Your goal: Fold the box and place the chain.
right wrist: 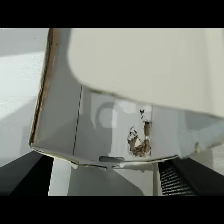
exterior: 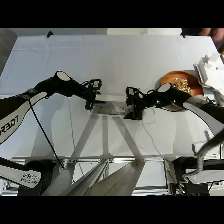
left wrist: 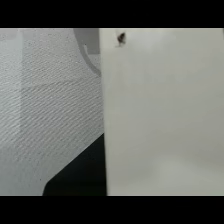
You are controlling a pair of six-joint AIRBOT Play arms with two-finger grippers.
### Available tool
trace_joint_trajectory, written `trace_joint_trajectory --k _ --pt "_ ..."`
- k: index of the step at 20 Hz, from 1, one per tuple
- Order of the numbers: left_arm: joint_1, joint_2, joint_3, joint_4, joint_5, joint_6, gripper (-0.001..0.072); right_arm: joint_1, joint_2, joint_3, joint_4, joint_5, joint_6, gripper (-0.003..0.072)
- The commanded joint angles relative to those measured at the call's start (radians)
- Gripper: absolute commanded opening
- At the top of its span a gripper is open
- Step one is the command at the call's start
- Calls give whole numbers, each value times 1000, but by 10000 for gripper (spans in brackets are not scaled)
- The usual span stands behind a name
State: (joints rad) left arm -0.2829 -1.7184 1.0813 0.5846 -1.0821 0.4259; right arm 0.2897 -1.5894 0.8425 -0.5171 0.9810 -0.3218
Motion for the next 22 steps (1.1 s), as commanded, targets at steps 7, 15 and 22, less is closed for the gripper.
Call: trace_joint_trajectory --k 7,15,22 --pt "1 -1 1 0 1 0 13 60 -29 1 29 -69 -2 690" --pt "1 -1 1 0 1 0 13 48 -37 1 32 -46 23 674" --pt "1 -1 1 0 0 0 13 49 -27 1 25 -38 119 673"
